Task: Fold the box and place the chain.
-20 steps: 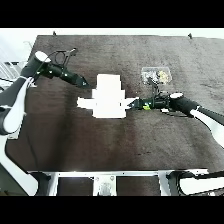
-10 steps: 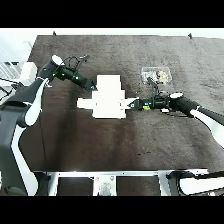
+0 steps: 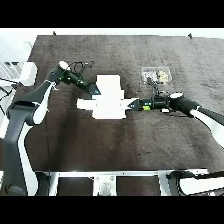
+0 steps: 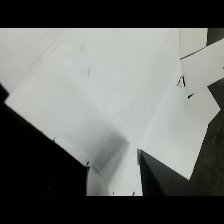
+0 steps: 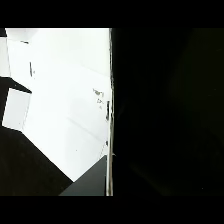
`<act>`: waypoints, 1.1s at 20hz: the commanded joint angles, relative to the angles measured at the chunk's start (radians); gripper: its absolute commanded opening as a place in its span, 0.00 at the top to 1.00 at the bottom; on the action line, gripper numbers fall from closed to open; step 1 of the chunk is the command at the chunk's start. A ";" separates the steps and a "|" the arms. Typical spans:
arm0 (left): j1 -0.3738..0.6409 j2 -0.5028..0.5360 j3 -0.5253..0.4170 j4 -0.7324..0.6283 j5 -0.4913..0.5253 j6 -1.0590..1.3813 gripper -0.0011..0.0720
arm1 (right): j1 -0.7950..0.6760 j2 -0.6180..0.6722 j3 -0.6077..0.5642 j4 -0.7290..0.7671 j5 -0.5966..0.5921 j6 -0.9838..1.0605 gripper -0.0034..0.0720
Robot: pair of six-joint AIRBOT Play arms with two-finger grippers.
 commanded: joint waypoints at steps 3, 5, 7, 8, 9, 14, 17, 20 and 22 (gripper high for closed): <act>0.006 -0.005 0.002 -0.024 -0.017 0.033 0.34 | 0.000 0.001 0.000 0.000 0.002 0.000 0.95; 0.006 -0.005 0.003 -0.040 -0.013 0.041 0.34 | 0.000 0.001 0.000 0.000 0.002 0.000 0.95; 0.006 -0.005 0.002 -0.042 -0.004 0.040 0.34 | 0.000 0.001 0.000 -0.006 0.002 0.000 0.95; 0.006 -0.005 0.002 -0.051 -0.002 0.041 0.35 | 0.000 0.001 0.000 -0.012 0.002 0.000 0.95; 0.006 -0.005 0.002 -0.058 -0.003 0.042 0.43 | 0.000 0.001 0.000 -0.015 0.002 0.000 0.95; 0.006 -0.006 0.002 -0.098 -0.010 0.071 0.51 | 0.000 0.001 0.000 -0.015 0.002 0.000 0.95; 0.006 -0.007 0.002 -0.115 -0.025 0.082 0.59 | 0.000 0.001 0.000 -0.016 0.003 0.000 0.95; 0.006 -0.007 0.002 -0.115 -0.047 0.083 0.59 | 0.000 0.001 0.000 -0.019 0.005 0.000 0.95; 0.006 -0.007 0.002 -0.115 -0.052 0.086 0.74 | 0.000 0.001 0.000 -0.020 0.005 0.000 0.95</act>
